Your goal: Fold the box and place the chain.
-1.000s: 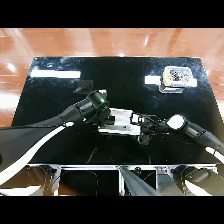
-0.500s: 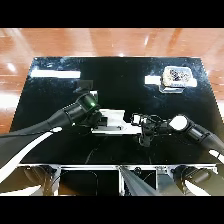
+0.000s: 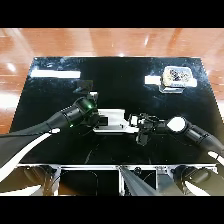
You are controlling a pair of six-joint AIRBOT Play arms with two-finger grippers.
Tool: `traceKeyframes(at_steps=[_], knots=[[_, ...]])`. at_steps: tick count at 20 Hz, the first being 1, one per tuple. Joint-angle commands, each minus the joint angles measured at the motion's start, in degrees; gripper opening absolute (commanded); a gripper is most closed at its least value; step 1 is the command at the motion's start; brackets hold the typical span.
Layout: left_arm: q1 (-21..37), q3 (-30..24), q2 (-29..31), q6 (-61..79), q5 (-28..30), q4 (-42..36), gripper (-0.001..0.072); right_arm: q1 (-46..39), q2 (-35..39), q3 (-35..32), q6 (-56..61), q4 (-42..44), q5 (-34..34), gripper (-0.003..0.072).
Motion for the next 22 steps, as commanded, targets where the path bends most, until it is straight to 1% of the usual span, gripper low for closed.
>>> traceKeyframes(at_steps=[1, 3, 6, 7, 8, 11, 18, 19, 20, 22], knots=[[0.26, -0.15, -0.98, 1.6, -1.64, 0.17, 0.0026, 0.63, -0.09, 0.02, -0.9, 0.26, -2.62, 0.0718], [0.26, -0.15, -1.16, 1.6, -2.84, 0.2, 0.0026, 0.61, -0.5, 0.02, -1.79, 1.51, -2.69, 0.0717], [0.26, -0.15, -1.16, 1.6, -2.99, 0.13, 0.0026, 0.61, -0.59, 0.02, -2.27, 2.01, -2.75, 0.0716], [0.26, -0.15, -1.16, 1.6, -2.99, 0.13, 0.0026, 0.61, -0.59, 0.02, -2.89, 2.54, -2.89, 0.0646], [0.26, -0.15, -1.16, 1.6, -3.02, -0.02, 0.0026, 0.61, -0.61, 0.02, -4.37, 3.8, -2.89, 0.0611], [0.26, -0.15, -1.16, 1.57, -3.02, -0.07, 0.0026, 0.61, -1.33, 0.02, -7.23, 7.93, -4.31, 0.0611], [0.24, -0.15, -1.18, 1.57, -2.8, -0.55, 0.0026, 0.61, -6.51, 3.3, -7.82, 7.96, -4.24, 0.0609], [0.24, -0.15, -1.18, 1.57, -2.75, -0.55, 0.0026, 0.61, -7.19, 3.63, -7.93, 7.96, -3.98, 0.0592], [0.24, -0.15, -1.18, 1.57, -2.73, -0.61, 0.0026, 0.63, -7.67, 3.65, -7.98, 7.98, -3.74, 0.0444], [0.26, -0.15, -1.18, 1.66, -2.6, -1.25, 0.0026, 0.63, -7.85, 3.65, -8.17, 7.98, -2.36, 0.0091]])
